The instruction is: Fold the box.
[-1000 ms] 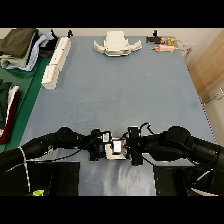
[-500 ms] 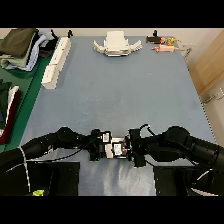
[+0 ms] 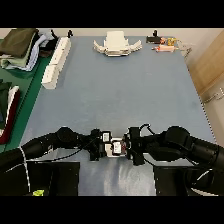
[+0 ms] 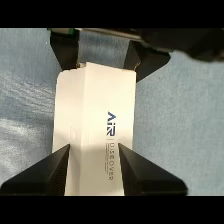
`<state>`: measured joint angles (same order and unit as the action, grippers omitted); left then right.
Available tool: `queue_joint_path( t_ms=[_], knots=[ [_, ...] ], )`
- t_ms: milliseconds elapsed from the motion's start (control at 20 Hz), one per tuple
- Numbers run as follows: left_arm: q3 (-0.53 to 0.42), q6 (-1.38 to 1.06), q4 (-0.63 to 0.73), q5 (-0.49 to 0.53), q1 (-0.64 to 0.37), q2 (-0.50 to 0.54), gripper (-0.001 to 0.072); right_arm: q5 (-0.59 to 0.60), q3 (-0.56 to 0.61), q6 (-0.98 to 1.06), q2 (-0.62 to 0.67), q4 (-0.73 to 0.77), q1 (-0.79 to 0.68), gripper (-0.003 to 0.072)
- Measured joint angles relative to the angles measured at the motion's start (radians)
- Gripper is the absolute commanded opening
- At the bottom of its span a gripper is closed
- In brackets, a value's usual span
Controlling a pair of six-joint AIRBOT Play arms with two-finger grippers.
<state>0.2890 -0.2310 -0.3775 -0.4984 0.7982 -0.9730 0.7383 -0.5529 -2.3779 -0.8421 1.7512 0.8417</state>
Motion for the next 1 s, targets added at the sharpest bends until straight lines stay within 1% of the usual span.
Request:
queue_joint_path(
  t_ms=[650,1000],
  knots=[
    [0.000,-0.001,-0.001,-0.002,0.000,0.000,0.0519,0.025,0.000,0.003,0.000,0.037,0.021,0.0482],
    [0.000,0.000,-0.001,-0.002,0.000,0.000,0.0519,0.018,0.000,0.005,0.000,-0.005,0.020,0.0485]
  ],
)
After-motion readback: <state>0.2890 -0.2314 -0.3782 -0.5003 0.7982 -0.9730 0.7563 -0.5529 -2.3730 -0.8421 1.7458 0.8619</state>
